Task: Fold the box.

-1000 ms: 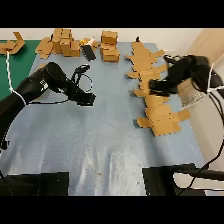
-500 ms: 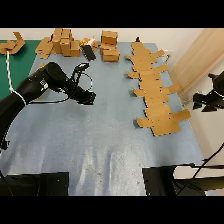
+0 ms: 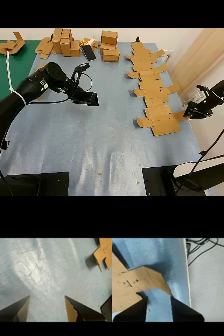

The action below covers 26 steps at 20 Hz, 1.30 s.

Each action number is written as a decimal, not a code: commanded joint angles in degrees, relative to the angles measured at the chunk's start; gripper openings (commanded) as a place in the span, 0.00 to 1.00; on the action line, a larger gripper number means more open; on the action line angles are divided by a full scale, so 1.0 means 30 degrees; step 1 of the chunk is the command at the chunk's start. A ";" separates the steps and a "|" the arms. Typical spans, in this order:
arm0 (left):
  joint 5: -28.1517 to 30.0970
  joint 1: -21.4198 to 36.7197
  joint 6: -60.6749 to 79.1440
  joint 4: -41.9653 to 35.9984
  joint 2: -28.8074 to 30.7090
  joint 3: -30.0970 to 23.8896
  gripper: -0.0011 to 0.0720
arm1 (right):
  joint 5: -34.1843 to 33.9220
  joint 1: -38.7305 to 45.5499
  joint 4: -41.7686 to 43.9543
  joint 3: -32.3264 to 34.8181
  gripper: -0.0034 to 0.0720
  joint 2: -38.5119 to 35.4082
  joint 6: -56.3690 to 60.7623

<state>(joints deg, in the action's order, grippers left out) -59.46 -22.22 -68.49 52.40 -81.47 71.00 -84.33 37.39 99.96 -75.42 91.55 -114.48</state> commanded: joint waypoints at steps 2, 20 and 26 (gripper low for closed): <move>-0.0029 0.0015 -0.0029 -0.0051 -0.0007 0.0007 0.91 | -0.0576 -0.0182 0.2463 -0.0015 0.33 0.0561 -0.1362; -0.1647 0.0087 0.1166 -0.0321 0.0007 0.0000 0.92 | 0.3869 -0.2506 -0.3453 -0.1698 0.71 -0.1967 0.0131; -0.0925 0.0036 0.1166 -0.0495 0.0007 0.0000 0.91 | 0.4044 -0.1931 -0.3781 -0.1683 0.71 -0.0780 -0.0015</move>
<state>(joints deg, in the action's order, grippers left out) -63.59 -22.06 -64.99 51.13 -81.47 71.00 -72.31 31.09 90.37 -80.31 87.55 -114.56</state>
